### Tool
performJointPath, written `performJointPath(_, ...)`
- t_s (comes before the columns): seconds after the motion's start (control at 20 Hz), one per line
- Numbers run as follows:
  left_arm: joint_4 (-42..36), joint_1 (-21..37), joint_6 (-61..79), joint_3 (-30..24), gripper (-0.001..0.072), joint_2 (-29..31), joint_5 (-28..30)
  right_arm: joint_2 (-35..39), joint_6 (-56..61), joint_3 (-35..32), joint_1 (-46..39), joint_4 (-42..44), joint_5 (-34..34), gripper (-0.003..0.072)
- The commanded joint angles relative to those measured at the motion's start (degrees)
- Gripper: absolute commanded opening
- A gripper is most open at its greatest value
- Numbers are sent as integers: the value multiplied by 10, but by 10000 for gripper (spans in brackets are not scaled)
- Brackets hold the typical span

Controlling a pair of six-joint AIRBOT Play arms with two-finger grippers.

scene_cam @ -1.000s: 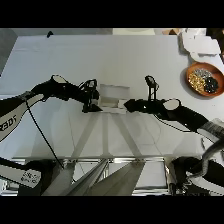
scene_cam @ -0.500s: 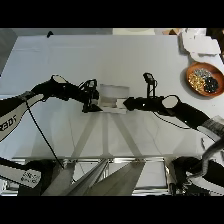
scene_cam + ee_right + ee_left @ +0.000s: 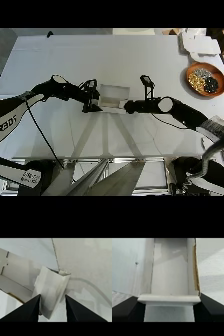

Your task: Fold the box and place the chain.

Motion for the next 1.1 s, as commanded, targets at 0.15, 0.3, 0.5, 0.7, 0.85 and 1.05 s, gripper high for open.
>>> performJointPath(0.15,1,1,0,0,344,0,0,0,103,42,4,-85,47,348)
performJointPath(0.3,1,1,0,0,344,0,0,-6,144,54,6,-85,80,406)
performJointPath(0.5,1,1,0,0,344,0,0,-12,188,62,40,-142,80,406)
performJointPath(0.7,1,1,0,0,344,0,0,-18,274,85,58,-220,81,406)
performJointPath(0.85,1,1,0,0,344,0,0,-30,278,103,67,-221,80,405)
performJointPath(1.05,1,1,0,0,344,0,0,-32,309,103,74,-242,75,401)
